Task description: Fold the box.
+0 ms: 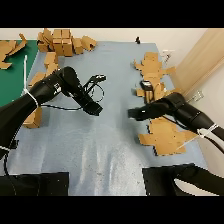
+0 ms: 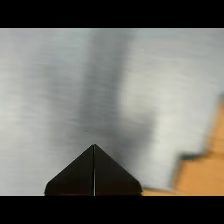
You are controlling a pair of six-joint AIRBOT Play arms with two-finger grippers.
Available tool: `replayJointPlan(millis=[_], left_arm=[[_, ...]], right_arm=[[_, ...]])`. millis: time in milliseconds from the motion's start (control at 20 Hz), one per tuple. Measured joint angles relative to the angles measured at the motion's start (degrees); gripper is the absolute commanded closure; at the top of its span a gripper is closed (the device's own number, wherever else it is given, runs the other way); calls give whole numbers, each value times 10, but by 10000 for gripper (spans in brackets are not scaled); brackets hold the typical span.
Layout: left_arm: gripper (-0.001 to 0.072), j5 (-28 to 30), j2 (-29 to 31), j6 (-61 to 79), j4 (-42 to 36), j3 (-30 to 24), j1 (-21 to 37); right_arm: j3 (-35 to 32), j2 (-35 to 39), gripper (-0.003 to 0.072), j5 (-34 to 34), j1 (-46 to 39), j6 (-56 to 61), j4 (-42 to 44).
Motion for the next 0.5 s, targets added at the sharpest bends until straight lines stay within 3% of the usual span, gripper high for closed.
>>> replayJointPlan(millis=[50,100,300,500], left_arm=[[697,4,0,0,-4,0,0],[696,9,0,0,-6,0,0],[696,26,0,0,-25,0,-2],[695,33,0,0,-39,0,-2]], right_arm=[[4,3,327,-54,-26,7,-48],[9,6,204,-109,-59,9,-99],[19,12,184,-246,-220,-44,-229],[22,14,184,-290,-388,-132,-254]])
